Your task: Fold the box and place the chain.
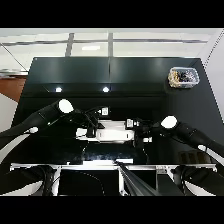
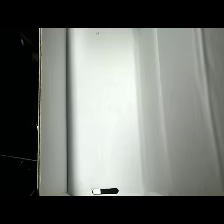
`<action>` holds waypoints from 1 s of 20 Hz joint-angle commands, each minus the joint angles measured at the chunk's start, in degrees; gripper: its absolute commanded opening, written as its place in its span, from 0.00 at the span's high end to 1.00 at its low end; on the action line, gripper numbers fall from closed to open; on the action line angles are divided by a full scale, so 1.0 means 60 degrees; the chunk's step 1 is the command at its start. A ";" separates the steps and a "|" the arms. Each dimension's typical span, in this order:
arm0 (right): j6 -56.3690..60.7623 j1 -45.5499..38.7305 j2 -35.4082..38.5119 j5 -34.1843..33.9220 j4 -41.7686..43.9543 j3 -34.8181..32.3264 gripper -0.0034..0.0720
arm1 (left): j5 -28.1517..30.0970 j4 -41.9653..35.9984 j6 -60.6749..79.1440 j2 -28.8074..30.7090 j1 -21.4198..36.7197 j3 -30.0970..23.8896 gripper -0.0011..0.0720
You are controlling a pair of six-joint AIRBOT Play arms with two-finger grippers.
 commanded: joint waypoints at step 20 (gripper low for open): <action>0.0357 0.0004 -0.0135 -0.0444 -0.0426 -0.0076 0.03 | 0.0026 0.0007 -0.0044 0.0004 -0.0004 0.0011 0.95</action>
